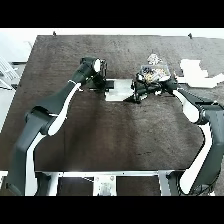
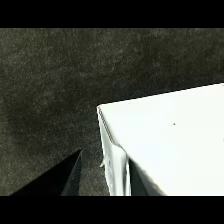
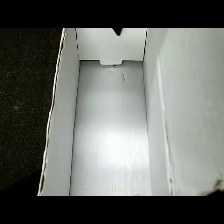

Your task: Fold the box and place the chain.

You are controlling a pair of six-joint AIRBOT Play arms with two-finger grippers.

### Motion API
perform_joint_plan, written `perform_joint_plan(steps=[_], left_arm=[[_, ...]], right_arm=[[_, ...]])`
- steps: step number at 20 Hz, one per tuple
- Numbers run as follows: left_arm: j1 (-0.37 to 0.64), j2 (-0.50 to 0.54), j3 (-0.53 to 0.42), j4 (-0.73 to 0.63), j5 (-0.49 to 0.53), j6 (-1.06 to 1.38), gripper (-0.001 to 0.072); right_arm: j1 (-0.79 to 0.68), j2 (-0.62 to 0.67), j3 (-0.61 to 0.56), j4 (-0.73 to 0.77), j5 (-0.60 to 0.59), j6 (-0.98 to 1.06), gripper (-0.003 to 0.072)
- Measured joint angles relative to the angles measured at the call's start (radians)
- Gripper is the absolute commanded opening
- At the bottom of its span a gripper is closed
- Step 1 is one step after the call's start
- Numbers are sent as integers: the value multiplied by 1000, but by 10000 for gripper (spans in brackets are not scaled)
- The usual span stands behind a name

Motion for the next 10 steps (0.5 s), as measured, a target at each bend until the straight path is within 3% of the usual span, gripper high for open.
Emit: perform_joint_plan(steps=[10], left_arm=[[-19,0,3,55,-50,-68,337]], right_arm=[[0,0,0,0,0,-1,583]])
